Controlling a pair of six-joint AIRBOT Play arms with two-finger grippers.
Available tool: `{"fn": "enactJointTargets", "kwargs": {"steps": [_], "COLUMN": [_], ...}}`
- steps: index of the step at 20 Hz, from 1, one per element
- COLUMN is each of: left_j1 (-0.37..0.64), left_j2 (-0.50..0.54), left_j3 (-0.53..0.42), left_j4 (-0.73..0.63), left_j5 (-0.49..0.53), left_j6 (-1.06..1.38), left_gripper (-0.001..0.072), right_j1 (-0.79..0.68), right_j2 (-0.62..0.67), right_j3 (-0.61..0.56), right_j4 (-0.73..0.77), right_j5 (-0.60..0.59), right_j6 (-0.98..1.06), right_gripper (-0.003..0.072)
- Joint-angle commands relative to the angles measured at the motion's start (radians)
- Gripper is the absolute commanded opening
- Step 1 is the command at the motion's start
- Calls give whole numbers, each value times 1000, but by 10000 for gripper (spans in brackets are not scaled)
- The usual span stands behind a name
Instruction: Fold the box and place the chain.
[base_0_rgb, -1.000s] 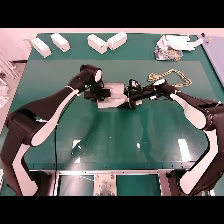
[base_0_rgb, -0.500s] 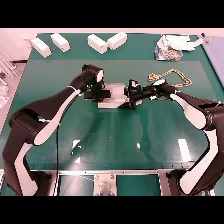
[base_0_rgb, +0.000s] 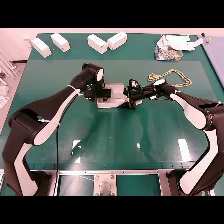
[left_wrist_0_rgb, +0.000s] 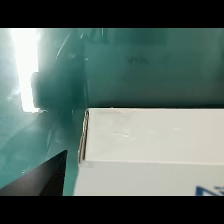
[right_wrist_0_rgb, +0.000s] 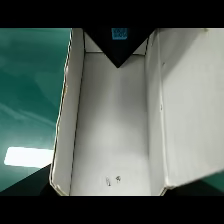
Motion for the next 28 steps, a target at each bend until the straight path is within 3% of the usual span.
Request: {"fn": "enactJointTargets", "kwargs": {"steps": [1,8,10,13,14,21,28], "left_j1": [1,3,3,3,3,12,161], "left_j2": [8,24,49,95,108,208,209], "left_j3": [16,77,78,77,77,74,-41], "left_j4": [-3,10,36,59,60,237,96], "left_j5": [-10,-122,-132,-160,-183,-271,-206], "left_j6": [12,136,179,272,301,457,710], "left_gripper": [476,478,547,571,645,658,657], "right_j1": [1,1,1,1,1,1,1], "right_j2": [0,0,0,0,0,0,0], "right_j3": [0,0,0,0,0,0,0], "right_j4": [-2,-2,-2,-2,-2,-2,-2], "right_j5": [-1,0,-1,-1,-1,-1,-1], "right_j6": [0,0,0,0,0,0,0], "right_gripper": [576,576,575,576,576,576,576]}}
